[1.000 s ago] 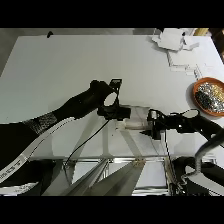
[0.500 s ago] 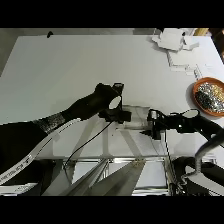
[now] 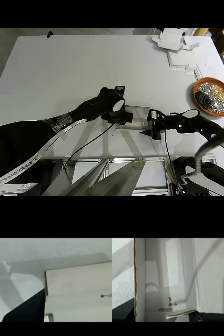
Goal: Fold the box and place the chain.
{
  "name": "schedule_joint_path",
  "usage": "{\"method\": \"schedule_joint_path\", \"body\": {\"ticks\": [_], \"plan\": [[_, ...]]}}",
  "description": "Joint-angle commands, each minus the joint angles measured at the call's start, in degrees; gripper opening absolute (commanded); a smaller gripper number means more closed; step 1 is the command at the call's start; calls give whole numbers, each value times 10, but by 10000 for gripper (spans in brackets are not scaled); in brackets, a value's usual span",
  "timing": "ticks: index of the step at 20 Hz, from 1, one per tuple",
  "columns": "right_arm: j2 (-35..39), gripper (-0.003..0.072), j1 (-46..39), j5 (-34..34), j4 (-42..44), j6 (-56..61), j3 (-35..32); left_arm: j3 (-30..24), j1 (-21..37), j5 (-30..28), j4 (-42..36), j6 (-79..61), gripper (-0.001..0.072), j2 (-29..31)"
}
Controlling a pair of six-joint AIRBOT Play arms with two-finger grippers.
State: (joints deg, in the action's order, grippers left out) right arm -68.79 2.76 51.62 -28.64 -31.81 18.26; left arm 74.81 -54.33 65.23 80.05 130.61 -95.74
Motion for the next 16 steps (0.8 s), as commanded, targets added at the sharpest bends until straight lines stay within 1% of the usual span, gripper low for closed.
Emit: {"method": "schedule_joint_path", "body": {"ticks": [1,7,8,11,13,15,16], "plan": [[0,467,0,0,0,0,0,0,-2,0,6,21,289,-6],[0,467,0,0,0,0,0,0,-7,1,8,21,288,-13],[0,467,0,0,0,0,0,0,-7,2,8,21,270,-13],[0,467,0,0,0,0,0,0,-7,2,8,21,260,-14],[0,467,0,0,0,0,0,0,-7,9,9,21,98,-17],[0,467,0,0,0,0,0,0,-8,17,12,21,8,-21],[0,467,0,0,0,0,0,0,-8,25,12,21,3,-23]]}}
